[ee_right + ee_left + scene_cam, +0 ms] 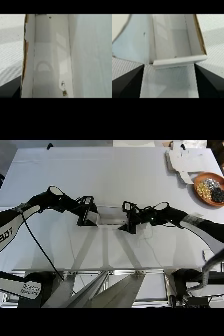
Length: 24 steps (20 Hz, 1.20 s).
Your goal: Fold the box and place the chain.
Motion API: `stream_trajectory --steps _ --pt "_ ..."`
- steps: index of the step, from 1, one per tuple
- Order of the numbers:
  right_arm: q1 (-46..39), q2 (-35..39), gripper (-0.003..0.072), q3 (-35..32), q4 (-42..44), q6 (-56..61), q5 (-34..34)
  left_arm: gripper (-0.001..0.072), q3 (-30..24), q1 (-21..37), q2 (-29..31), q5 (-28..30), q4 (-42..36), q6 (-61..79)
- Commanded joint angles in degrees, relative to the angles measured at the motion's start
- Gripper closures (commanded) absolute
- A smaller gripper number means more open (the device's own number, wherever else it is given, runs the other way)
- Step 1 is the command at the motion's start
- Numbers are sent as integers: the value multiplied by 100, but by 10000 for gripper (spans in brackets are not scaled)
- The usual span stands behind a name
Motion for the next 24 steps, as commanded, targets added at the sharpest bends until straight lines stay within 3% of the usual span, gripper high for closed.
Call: stream_trajectory --steps 1,13,19,24 --pt "4 2 167 0 4 2 9 11 4 17 9 -55 -7 -251" --pt "4 2 167 0 4 0 9 10 0 90 188 -17 -57 -251" --pt "4 2 167 0 4 0 9 12 -111 98 186 11 645 -452" --pt "2 2 167 0 4 2 9 10 -184 105 190 98 118 -448"
